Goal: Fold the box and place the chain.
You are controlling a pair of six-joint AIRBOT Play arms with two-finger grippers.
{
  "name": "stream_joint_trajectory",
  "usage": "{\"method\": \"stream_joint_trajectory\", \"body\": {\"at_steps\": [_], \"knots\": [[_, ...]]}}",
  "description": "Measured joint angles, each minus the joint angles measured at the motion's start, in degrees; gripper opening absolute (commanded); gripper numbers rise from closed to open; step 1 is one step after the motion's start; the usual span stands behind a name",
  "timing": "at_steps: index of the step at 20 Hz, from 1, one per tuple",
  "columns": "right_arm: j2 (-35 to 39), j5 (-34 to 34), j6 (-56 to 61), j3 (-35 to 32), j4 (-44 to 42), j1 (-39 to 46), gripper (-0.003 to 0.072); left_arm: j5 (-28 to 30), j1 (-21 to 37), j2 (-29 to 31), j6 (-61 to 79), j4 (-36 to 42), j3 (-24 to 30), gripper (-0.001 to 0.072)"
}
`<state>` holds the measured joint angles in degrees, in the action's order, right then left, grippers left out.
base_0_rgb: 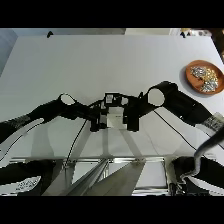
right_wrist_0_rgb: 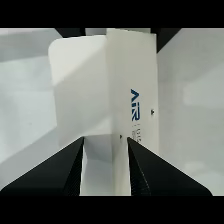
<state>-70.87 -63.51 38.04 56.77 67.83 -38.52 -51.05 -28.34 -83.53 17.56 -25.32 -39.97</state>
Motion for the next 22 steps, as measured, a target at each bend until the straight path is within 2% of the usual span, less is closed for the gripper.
{"method": "stream_joint_trajectory", "body": {"at_steps": [5, 9, 11, 22], "knots": [[0.0, 2.0, -0.8, -0.7, 0.2, 0.0, 0.0289, 0.0, 0.0, 0.0, 0.0, 0.0, 0.0, 0.0275], [0.0, 2.8, -1.0, -1.6, 1.2, 0.0, 0.0204, 0.0, 0.0, 0.0, 0.0, 0.0, 0.0, 0.0275], [0.0, 3.5, -1.0, -2.1, 1.6, 0.0, 0.0108, 0.0, 0.0, 0.0, 0.0, 0.0, 0.0, 0.0275], [0.0, 4.9, -0.6, -3.3, 2.2, 0.0, 0.0104, 0.0, 0.0, 0.0, -0.1, 0.0, 0.0, 0.0275]]}}
